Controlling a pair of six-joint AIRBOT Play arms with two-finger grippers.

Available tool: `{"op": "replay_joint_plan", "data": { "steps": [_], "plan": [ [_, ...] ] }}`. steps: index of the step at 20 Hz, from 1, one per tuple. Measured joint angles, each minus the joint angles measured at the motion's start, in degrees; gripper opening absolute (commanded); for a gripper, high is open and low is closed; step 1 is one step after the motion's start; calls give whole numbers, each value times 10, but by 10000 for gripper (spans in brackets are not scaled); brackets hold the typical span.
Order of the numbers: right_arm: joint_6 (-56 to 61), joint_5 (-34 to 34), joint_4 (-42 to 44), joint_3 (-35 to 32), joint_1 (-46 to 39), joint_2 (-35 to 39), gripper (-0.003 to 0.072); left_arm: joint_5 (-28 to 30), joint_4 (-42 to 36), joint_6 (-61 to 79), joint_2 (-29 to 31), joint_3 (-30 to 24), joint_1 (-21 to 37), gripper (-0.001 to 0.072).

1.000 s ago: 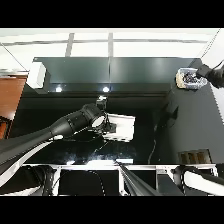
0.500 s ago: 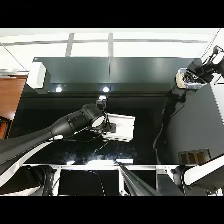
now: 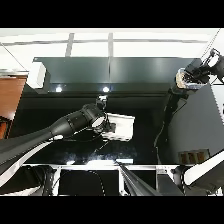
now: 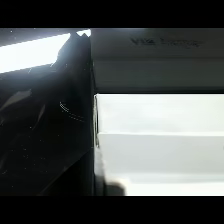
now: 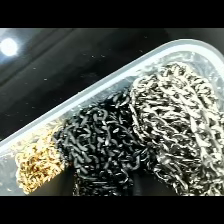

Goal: Fold the box and place the chain.

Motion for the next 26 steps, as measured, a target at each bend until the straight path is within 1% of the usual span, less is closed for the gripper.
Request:
{"op": "replay_joint_plan", "data": {
  "steps": [1,4,7,10,14,19,23,26],
  "plan": [
    [3,6,1,2,-1,-1,12,0,0,0,0,0,0,25],
    [3,30,10,9,-2,7,13,0,0,0,0,0,0,24],
    [-17,34,17,12,0,45,12,0,0,0,0,0,0,25],
    [-44,36,21,14,-1,103,12,0,0,0,0,0,0,25],
    [-85,41,30,14,-6,207,11,0,0,0,0,0,0,25],
    [-156,52,115,28,-8,341,11,0,0,0,0,0,0,25],
    [-178,74,181,43,-8,423,11,0,0,0,0,0,0,25],
    [-187,103,231,47,-8,472,12,0,0,0,0,0,0,25]
  ]
}}
